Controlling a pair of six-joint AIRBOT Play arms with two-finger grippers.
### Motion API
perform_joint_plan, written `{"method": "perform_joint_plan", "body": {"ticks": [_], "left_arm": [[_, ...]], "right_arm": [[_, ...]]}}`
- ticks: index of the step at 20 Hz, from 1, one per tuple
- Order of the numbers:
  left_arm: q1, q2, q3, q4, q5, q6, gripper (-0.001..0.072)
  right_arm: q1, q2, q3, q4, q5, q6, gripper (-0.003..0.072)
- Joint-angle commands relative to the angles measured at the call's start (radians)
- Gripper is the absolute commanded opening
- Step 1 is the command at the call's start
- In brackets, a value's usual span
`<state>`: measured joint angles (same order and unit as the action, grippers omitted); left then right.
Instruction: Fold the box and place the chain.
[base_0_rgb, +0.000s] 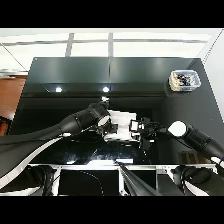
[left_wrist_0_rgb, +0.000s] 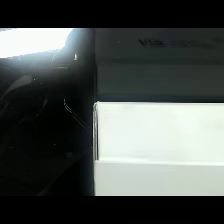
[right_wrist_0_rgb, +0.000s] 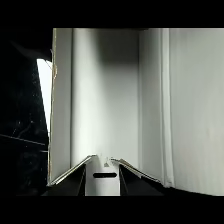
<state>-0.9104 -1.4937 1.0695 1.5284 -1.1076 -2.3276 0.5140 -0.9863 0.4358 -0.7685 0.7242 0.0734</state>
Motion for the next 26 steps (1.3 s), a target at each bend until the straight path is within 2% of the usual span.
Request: {"method": "perform_joint_plan", "body": {"ticks": [1, 15, 16, 17, 19, 23, 25, 26], "left_arm": [[-0.001, 0.000, 0.000, -0.004, 0.000, 0.000, 0.0028], [0.000, 0.000, 0.000, -0.023, 0.000, 0.000, 0.0028], [0.000, 0.000, 0.000, -0.022, 0.000, 0.000, 0.0028], [0.000, 0.000, 0.000, -0.022, 0.000, 0.000, 0.0028], [0.000, 0.000, 0.000, -0.022, 0.000, 0.000, 0.0028], [0.000, 0.000, 0.000, -0.022, 0.000, 0.000, 0.0028], [0.000, 0.000, 0.000, -0.022, 0.000, 0.000, 0.0028], [0.000, 0.000, 0.000, -0.022, 0.000, 0.000, 0.0028]], "right_arm": [[0.011, -0.005, 0.000, 0.019, -0.032, 0.023, 0.0239], [0.011, -0.005, 0.000, 0.061, -0.073, 0.024, 0.0240], [0.011, -0.005, 0.000, 0.061, -0.074, 0.024, 0.0312], [0.011, -0.005, 0.000, 0.061, -0.075, 0.024, 0.0445], [0.011, -0.005, 0.000, 0.061, -0.075, 0.025, 0.0300], [0.011, -0.005, 0.000, 0.060, -0.075, 0.024, 0.0303], [0.009, -0.002, 0.000, 0.054, -0.090, 0.030, 0.0185], [0.008, 0.006, 0.001, 0.053, -0.090, 0.061, 0.0172]]}}
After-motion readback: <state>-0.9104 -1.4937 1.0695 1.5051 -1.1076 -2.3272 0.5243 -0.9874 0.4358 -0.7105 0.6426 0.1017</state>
